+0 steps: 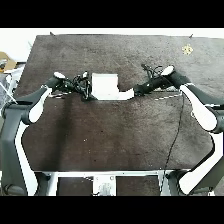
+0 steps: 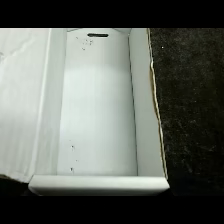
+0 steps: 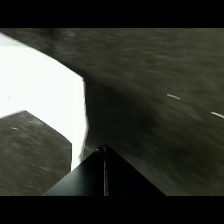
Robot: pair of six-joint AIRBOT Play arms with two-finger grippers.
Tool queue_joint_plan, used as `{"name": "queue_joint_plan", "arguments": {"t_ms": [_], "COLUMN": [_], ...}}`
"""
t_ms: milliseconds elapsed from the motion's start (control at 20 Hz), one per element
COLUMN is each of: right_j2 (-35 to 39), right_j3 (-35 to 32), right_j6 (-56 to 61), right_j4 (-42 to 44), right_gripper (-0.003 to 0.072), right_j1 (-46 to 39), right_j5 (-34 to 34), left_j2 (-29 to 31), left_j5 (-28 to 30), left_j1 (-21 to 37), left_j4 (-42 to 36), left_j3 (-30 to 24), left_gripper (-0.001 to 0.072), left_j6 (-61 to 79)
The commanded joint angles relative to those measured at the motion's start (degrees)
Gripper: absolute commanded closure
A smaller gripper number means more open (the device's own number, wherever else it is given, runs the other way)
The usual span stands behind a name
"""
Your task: Fold the box and place the chain.
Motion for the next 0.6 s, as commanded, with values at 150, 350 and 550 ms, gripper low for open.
{"name": "queue_joint_plan", "arguments": {"t_ms": [150,350,550], "right_j2": [-0.02,0.52,0.48], "right_j3": [-0.22,-0.22,-0.22], "right_j6": [-6.23,-5.62,-4.2], "right_j4": [13.4,16.48,16.26], "right_gripper": [0.0336,0.0161,0.0183], "right_j1": [-0.04,0.85,4.04], "right_j5": [1.92,1.7,0.37], "left_j2": [-0.04,-0.04,-0.04], "left_j5": [0.02,0.02,0.04], "left_j1": [0.0,0.0,0.0], "left_j4": [-0.02,-0.02,-0.02], "left_j3": [0.02,0.02,0.02], "left_gripper": [0.0319,0.0319,0.0319], "left_j6": [0.02,0.02,0.02]}}
